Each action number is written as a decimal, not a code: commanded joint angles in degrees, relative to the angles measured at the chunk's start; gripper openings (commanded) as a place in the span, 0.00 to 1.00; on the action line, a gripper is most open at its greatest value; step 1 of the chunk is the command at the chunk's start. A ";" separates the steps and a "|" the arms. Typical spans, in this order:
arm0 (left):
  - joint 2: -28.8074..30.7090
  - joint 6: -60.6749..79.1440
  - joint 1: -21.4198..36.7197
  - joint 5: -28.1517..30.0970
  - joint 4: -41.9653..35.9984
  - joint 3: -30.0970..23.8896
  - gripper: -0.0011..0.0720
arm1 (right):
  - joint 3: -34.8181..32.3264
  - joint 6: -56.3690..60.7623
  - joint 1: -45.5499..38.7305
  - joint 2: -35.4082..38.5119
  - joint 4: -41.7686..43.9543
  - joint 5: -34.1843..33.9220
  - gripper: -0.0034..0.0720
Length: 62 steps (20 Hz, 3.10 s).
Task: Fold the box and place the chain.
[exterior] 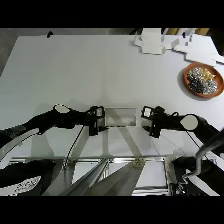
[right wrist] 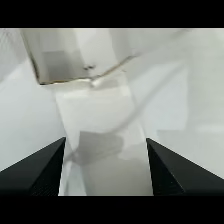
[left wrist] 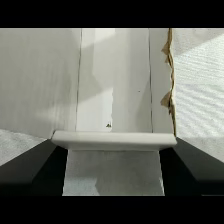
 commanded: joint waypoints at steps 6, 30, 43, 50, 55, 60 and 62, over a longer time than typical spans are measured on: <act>0.02 0.07 -0.02 0.00 0.02 0.04 0.39 | 0.00 19.19 0.02 11.15 2.45 6.49 0.06; 0.02 0.07 -0.02 0.00 0.02 0.04 0.39 | 17.59 18.34 0.00 -26.18 17.81 0.33 0.06; 0.02 0.07 -0.02 0.00 0.00 0.04 0.39 | 25.55 7.48 -4.83 -12.48 -20.90 23.41 0.06; 0.02 0.07 -0.02 0.00 0.00 0.04 0.39 | 15.21 -16.44 1.90 -12.48 -8.22 14.71 0.32; 0.02 0.07 -0.02 0.00 0.00 0.04 0.39 | 13.49 -23.58 1.92 -13.20 1.18 13.75 0.31; 0.02 0.07 -0.02 0.00 0.00 0.04 0.39 | 12.55 -23.89 1.92 -14.32 3.85 10.75 0.31; 0.02 0.07 -0.02 0.00 0.00 0.04 0.39 | 12.46 -23.87 1.92 -14.58 4.94 10.88 0.27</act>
